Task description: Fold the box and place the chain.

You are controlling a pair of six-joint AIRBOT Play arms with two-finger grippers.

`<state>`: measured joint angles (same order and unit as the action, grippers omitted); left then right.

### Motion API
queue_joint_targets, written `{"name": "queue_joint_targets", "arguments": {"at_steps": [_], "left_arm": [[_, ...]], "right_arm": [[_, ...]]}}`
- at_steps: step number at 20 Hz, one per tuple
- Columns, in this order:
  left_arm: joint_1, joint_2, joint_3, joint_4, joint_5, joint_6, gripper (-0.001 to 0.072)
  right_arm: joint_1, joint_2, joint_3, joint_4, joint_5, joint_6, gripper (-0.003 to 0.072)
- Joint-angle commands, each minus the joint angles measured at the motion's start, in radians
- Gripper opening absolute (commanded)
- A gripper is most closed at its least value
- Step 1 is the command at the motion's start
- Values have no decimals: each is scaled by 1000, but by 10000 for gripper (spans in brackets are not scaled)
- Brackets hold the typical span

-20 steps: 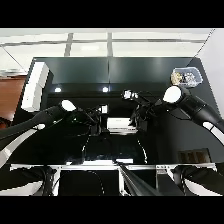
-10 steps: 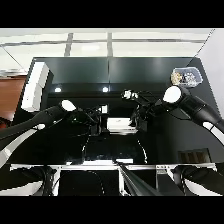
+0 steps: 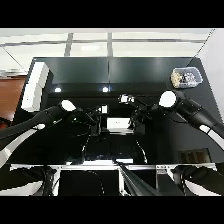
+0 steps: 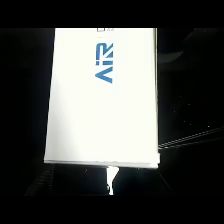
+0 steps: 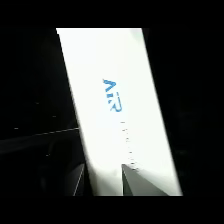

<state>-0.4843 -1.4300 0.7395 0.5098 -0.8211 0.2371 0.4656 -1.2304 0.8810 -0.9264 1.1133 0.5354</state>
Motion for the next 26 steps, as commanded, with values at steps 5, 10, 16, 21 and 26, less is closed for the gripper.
{"name": "queue_joint_targets", "arguments": {"at_steps": [5, 10, 16, 21, 26], "left_arm": [[1, 1, 1, 2, 0, 2, 369], [1, 1, 1, 2, 1, 2, 370], [1, 1, 1, 2, 1, 2, 370], [1, 1, 1, 2, 2, 2, 370], [1, 1, 1, 1, 2, 2, 370]], "right_arm": [[-111, 112, 59, -17, 284, 360, 270], [-235, 116, -159, 361, 57, 485, 11], [-208, 26, -253, 624, -84, 465, 14], [-189, -36, -253, 489, -157, 547, 14], [-189, -45, -253, 418, -167, 575, 15]]}}
